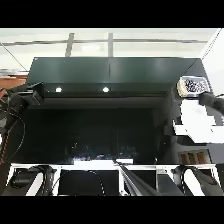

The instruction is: Fold the box and place the chain.

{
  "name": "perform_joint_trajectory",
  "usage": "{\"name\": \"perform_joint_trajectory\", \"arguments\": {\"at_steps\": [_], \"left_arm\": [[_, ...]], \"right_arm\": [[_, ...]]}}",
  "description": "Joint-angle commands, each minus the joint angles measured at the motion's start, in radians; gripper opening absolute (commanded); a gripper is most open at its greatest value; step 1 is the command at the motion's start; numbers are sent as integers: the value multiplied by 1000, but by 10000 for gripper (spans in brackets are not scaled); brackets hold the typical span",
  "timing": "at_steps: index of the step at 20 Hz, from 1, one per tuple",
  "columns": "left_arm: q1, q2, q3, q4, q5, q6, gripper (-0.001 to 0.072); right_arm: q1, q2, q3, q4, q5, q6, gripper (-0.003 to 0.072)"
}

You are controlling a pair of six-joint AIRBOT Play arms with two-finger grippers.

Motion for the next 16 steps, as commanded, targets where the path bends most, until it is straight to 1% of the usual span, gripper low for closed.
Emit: {"name": "perform_joint_trajectory", "arguments": {"at_steps": [1, 3, 4, 5, 7, 10, 11, 12, 14, 16], "left_arm": [[0, -8, -7, 0, -35, 3, 708], [-4, -31, -7, 13, -141, 18, 709], [-7, -52, -7, 29, -223, 17, 709], [-7, -80, -7, 35, -302, 4, 709], [-8, -145, -4, 73, -406, -75, 709], [-7, -244, 39, 295, -547, -371, 709], [-7, -267, 65, 349, -600, -423, 709], [-7, -280, 86, 374, -629, -429, 709], [-7, -283, 114, 377, -636, -429, 709], [-7, -283, 126, 375, -636, -429, 709]], "right_arm": [[-270, -208, 204, -138, 150, 49, 720], [-407, -310, 301, -142, 223, 48, 720], [-459, -355, 340, -141, 263, 44, 720], [-506, -404, 379, -140, 308, 19, 720], [-565, -496, 455, -135, 402, -82, 720], [-579, -631, 571, -100, 592, -312, 720], [-579, -672, 599, -63, 649, -377, 720], [-579, -702, 612, -26, 670, -405, 720], [-576, -746, 616, 29, 676, -448, 720], [-570, -784, 616, 21, 724, -471, 720]]}}
